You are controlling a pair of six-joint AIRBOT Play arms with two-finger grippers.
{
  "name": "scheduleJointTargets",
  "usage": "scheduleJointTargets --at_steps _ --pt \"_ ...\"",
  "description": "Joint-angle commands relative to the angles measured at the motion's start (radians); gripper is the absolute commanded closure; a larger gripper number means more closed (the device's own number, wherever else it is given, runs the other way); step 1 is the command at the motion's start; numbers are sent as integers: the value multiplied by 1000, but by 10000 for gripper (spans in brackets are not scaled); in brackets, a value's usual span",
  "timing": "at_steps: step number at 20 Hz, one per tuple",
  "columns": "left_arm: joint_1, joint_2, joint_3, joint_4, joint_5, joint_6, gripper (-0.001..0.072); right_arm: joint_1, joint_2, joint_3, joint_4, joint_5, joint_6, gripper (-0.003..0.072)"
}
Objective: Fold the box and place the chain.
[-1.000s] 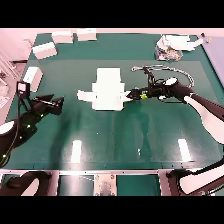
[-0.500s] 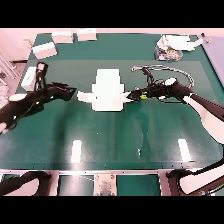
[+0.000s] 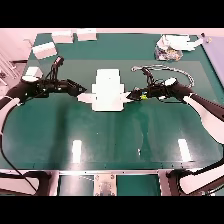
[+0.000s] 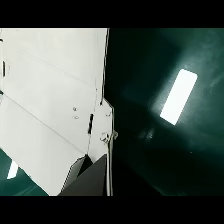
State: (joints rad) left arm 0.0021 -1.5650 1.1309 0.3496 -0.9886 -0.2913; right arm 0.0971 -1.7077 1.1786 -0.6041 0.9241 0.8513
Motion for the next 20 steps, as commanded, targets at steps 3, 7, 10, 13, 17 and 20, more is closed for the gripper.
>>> scheduleJointTargets --at_steps 3,7,10,13,17,20 --pt "2 -48 49 18 -68 -48 253 1 -1 1 -1 11 0 679" --pt "16 -178 203 44 -178 -102 253 0 0 1 -11 11 0 679" --pt "21 -270 325 44 -254 -137 253 0 0 1 -10 11 -8 679" --pt "19 -336 418 45 -282 -178 253 0 0 1 -10 11 -19 679" --pt "19 -380 452 49 -289 -199 253 0 0 1 -10 11 -19 679" --pt "13 -413 452 48 -306 -200 253 0 0 1 -10 11 -18 679"
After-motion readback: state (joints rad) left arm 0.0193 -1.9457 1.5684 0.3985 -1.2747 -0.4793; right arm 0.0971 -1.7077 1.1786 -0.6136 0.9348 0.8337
